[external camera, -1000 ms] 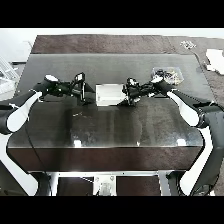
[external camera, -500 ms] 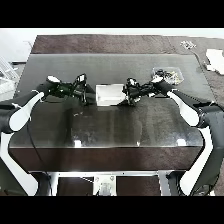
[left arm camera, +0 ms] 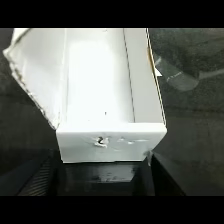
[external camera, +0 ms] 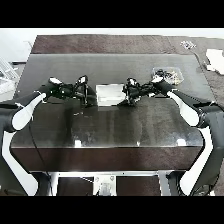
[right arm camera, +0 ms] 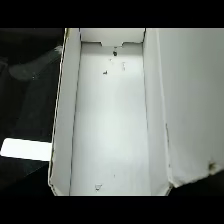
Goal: Fold the box and place the chain.
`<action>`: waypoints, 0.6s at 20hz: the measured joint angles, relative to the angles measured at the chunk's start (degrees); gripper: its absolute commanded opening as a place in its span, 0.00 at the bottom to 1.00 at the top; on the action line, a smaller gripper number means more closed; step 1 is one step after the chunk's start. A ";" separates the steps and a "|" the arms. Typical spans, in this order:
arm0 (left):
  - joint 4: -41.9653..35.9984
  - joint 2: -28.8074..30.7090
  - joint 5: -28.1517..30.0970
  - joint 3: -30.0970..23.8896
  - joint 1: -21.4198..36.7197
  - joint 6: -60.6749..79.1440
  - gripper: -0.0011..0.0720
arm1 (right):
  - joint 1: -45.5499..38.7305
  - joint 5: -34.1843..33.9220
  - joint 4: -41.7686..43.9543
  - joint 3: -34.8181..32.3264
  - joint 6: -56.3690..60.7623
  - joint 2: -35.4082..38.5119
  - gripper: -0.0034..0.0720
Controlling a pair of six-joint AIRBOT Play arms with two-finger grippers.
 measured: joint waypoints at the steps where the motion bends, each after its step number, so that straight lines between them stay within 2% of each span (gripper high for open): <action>1: -0.26 0.00 -0.15 0.00 -0.02 -0.04 1.00 | 0.00 0.00 0.00 0.00 0.00 0.00 0.81; 12: -2.58 -0.07 3.13 -0.02 -1.42 -0.24 1.00 | 0.02 -0.13 0.09 0.00 0.09 0.00 0.81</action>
